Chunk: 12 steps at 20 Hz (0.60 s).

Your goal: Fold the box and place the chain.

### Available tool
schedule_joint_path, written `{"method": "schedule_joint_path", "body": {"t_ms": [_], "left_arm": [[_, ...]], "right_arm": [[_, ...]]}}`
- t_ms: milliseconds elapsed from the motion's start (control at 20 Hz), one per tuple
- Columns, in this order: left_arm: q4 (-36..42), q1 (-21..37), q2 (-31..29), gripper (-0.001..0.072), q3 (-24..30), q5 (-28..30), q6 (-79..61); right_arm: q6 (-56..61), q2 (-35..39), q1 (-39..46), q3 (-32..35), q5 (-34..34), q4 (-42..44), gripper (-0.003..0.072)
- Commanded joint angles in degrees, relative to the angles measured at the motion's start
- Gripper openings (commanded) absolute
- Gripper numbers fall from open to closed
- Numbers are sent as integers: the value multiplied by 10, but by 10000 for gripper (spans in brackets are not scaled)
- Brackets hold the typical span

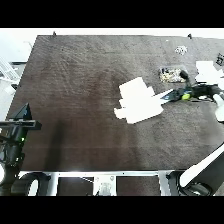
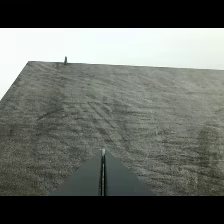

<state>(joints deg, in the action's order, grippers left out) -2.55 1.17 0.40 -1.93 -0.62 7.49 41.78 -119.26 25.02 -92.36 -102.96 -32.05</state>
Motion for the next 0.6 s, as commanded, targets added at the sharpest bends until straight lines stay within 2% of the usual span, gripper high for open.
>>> {"method": "schedule_joint_path", "body": {"t_ms": [0, 250, 350, 550], "left_arm": [[0, 0, 0, 19, 0, 0, 0], [0, 0, 0, 19, 0, 0, 0], [0, 0, 0, 19, 0, 0, 0], [0, 0, 0, 19, 0, 0, 0]], "right_arm": [[0, 31, -72, 71, 93, 56, 0], [2, 164, -108, 240, 251, 102, 0], [16, 193, -116, 269, 309, 108, 0], [15, 202, -160, 278, 382, 109, 0]]}}
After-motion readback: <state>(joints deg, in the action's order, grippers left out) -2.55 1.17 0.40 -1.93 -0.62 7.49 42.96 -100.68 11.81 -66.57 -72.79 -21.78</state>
